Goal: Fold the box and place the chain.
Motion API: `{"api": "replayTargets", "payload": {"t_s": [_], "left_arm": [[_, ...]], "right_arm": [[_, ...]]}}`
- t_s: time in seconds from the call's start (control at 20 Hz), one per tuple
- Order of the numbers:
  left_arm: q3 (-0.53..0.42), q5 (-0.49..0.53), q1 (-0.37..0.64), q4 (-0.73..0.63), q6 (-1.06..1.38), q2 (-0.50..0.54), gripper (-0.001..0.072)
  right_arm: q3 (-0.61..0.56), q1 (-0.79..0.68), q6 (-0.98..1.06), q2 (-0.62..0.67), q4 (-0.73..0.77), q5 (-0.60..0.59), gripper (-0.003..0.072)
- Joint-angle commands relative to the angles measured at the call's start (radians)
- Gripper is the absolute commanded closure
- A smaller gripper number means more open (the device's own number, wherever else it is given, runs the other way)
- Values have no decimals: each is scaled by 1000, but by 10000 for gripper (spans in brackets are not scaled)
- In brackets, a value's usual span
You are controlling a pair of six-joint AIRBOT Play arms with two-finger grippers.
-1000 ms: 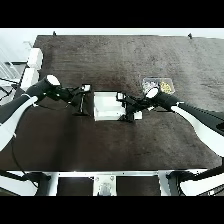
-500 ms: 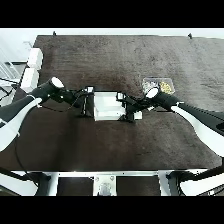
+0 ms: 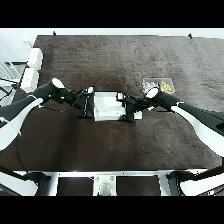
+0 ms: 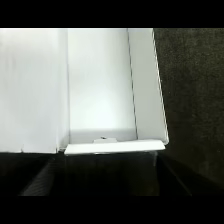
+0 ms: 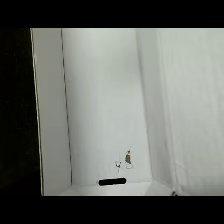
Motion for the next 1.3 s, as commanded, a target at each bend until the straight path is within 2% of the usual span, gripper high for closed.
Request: {"api": "replayTargets", "payload": {"t_s": [0.0,0.45,0.9,1.25], "left_arm": [[0,-15,0,-6,0,-3,-11],[-1,-14,-18,-5,4,-4,-11],[-21,119,-74,-7,-54,-4,-11],[-35,176,-77,48,-52,-8,-11]], "right_arm": [[0,1,1,0,0,0,92],[0,1,1,0,0,0,92],[0,1,1,0,0,0,92],[0,1,0,0,0,0,92]]}}
